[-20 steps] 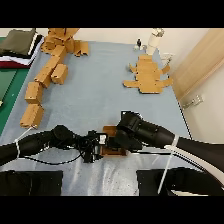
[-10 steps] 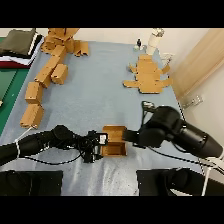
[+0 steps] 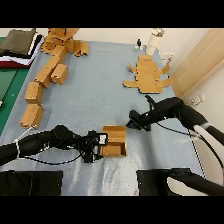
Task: Fold the box.
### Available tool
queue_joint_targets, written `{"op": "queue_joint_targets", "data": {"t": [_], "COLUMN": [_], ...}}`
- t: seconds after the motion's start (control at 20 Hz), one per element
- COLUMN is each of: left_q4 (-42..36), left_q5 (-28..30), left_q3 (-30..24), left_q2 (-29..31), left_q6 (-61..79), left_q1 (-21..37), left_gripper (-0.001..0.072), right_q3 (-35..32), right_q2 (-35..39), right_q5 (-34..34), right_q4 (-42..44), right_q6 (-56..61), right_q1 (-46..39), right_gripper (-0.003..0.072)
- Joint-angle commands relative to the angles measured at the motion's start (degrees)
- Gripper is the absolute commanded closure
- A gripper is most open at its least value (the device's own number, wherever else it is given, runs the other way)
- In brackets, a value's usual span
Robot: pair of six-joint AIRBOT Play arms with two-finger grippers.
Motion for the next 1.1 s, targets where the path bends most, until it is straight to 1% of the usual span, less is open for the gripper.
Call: {"op": "queue_joint_targets", "data": {"t": [0.0,0.15,0.25,0.3,0.4,0.55,0.6,0.7,0.8,0.85,0.95,1.05], "left_q4": [0.0,0.0,0.0,0.0,0.0,0.0,0.0,0.0,0.0,0.0,0.0,0.0], "left_q5": [0.0,0.0,-0.1,0.0,0.0,0.0,0.0,0.0,0.0,0.0,0.0,0.0], "left_q3": [0.0,0.0,0.0,0.0,0.0,0.0,0.0,0.0,0.0,0.0,0.0,0.0], "left_q2": [0.0,0.0,0.0,0.0,0.0,0.0,0.0,0.0,0.0,0.0,0.0,0.0], "left_q6": [0.0,0.0,0.0,0.0,0.0,0.0,0.0,0.0,0.0,0.0,0.0,0.0], "left_q1": [0.0,0.0,0.0,0.0,0.0,0.0,0.0,0.0,0.0,0.0,0.0,0.0], "left_gripper": [0.0177,0.0176,0.0176,0.0176,0.0177,0.0176,0.0177,0.0176,0.0176,0.0177,0.0176,0.0177], "right_q3": [2.3,2.1,-0.1,-2.2,-7.2,-13.6,-15.1,-16.4,-16.5,-16.5,-16.5,-16.5], "right_q2": [-10.4,-9.6,-7.3,-5.2,1.2,12.6,16.7,23.2,27.0,28.0,28.6,28.6], "right_q5": [-6.4,-8.3,-9.6,-8.6,-2.6,9.4,13.5,19.4,21.9,22.4,22.4,24.0], "right_q4": [20.5,21.3,20.8,20.5,17.5,8.5,4.4,-3.8,-12.2,-15.0,-19.3,-23.8], "right_q6": [-24.3,-33.0,-35.7,-36.8,-39.8,-42.8,-42.6,-40.6,-37.7,-36.5,-34.6,-33.5], "right_q1": [-0.7,4.1,6.6,8.0,10.7,16.6,19.5,24.9,29.4,31.3,35.3,39.2], "right_gripper": [0.0683,0.0684,0.0684,0.0684,0.0684,0.0683,0.0683,0.0682,0.0682,0.0682,0.0682,0.0682]}}
